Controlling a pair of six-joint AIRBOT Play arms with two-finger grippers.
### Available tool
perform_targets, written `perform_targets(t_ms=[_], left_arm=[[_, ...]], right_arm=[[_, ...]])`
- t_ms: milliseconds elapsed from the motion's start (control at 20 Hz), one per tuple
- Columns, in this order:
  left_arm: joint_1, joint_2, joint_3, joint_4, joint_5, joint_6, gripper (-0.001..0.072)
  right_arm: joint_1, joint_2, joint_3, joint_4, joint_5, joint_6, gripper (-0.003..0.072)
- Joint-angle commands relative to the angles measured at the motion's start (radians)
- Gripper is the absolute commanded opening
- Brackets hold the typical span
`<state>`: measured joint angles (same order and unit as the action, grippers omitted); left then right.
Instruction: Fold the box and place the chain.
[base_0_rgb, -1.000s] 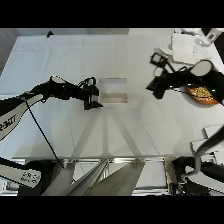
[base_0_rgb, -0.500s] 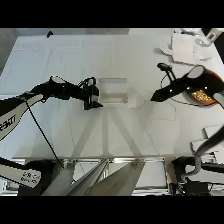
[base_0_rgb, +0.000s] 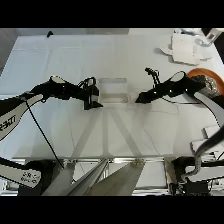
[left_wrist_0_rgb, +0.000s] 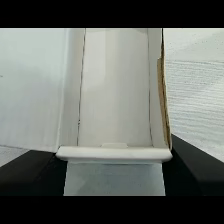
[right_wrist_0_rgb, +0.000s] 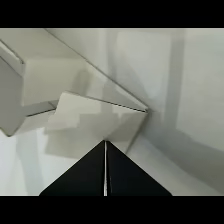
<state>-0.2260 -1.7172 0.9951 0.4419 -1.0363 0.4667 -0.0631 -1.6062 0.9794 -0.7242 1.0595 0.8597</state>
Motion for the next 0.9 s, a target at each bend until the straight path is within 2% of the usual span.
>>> perform_targets(t_ms=[0,250,600,850], left_arm=[[0.0,0.0,0.0,0.0,0.0,0.0,0.0155],[0.0,0.0,0.0,0.0,0.0,0.0,0.0155],[0.0,0.0,0.0,0.0,0.0,0.0,0.0155],[0.0,0.0,0.0,0.0,0.0,0.0,0.0155]], right_arm=[[0.012,-0.006,0.0,0.029,-0.007,-0.004,0.0008],[0.002,0.007,0.0,-0.066,0.0,-0.011,0.001],[-0.076,0.069,-0.004,-0.077,0.02,-0.011,0.001],[-0.061,0.057,-0.056,-0.079,-0.033,-0.012,0.0007]])
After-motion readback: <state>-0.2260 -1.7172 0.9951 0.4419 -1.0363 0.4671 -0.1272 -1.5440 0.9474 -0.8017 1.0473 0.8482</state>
